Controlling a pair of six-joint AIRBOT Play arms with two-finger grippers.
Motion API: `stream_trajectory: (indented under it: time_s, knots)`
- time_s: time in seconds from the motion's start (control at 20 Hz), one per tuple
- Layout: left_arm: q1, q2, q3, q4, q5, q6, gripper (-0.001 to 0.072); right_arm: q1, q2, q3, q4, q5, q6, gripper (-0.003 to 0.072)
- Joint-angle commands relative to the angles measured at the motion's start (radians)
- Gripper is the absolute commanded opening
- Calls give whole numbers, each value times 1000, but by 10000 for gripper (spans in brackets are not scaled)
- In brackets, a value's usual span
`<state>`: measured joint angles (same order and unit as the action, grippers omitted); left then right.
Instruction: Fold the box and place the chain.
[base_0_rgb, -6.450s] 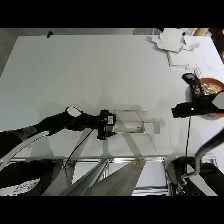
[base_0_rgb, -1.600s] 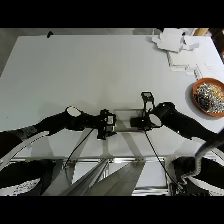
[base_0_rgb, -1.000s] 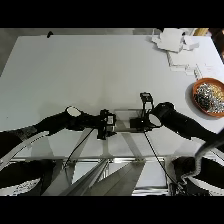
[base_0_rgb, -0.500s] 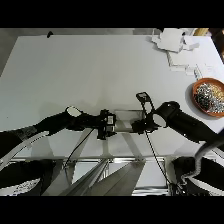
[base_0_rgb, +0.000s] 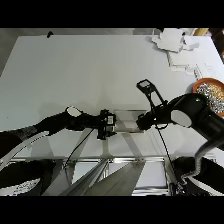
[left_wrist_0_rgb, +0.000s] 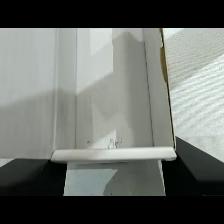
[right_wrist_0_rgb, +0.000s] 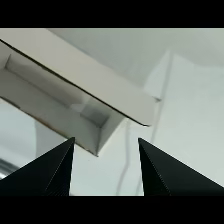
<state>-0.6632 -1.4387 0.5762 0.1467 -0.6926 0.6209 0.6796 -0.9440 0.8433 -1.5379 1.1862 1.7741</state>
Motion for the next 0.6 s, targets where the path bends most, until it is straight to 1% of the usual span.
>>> stream_trajectory:
  time_s: [0.0,0.3,0.55]
  knots:
    - [1,0,0,0,0,0,276,-73,24,43,-37,18,-37,437]
    - [1,0,1,0,0,0,276,-302,24,43,-37,9,-167,437]
    - [1,0,1,0,0,0,276,-484,23,45,-35,-76,-220,437]
